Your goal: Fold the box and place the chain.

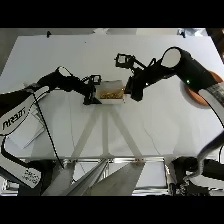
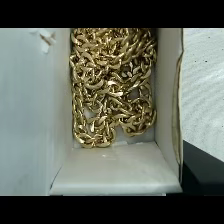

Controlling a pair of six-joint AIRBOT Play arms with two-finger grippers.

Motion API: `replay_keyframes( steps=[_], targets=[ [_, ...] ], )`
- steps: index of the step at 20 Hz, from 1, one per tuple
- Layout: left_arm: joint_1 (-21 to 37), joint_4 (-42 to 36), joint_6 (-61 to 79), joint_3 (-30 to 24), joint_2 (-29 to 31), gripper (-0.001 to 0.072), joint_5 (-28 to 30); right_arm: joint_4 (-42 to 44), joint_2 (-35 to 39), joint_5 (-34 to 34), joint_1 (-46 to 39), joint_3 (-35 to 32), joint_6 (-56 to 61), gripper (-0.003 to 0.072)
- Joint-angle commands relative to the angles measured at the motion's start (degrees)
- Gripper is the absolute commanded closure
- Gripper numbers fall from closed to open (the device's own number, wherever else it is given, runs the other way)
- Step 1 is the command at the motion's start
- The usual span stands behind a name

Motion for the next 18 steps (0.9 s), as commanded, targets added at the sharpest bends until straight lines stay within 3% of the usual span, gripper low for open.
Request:
replay_keyframes(
  steps=[1,4,9,14,18],
  targets=[
    [0.0,0.0,0.0,0.0,0.0,0.0386,0.0,4.4,-0.8,-4.5,1.5,0.0,0.4,0.0677],
    [0.0,0.0,0.0,0.0,0.0,0.0386,0.0,4.1,-3.7,-7.0,4.9,0.0,0.4,0.0677],
    [0.0,0.0,0.0,0.0,0.0,0.0386,0.0,-0.9,-10.0,-19.6,6.7,0.0,8.0,0.0677],
    [0.0,0.0,0.0,0.0,0.0,0.0386,0.0,-9.7,-14.6,-19.6,6.6,0.0,15.5,0.0676],
    [0.0,0.0,0.0,0.0,0.0,0.0386,0.0,-10.8,-16.0,-19.4,6.6,0.0,19.0,0.0670]
  ],
)
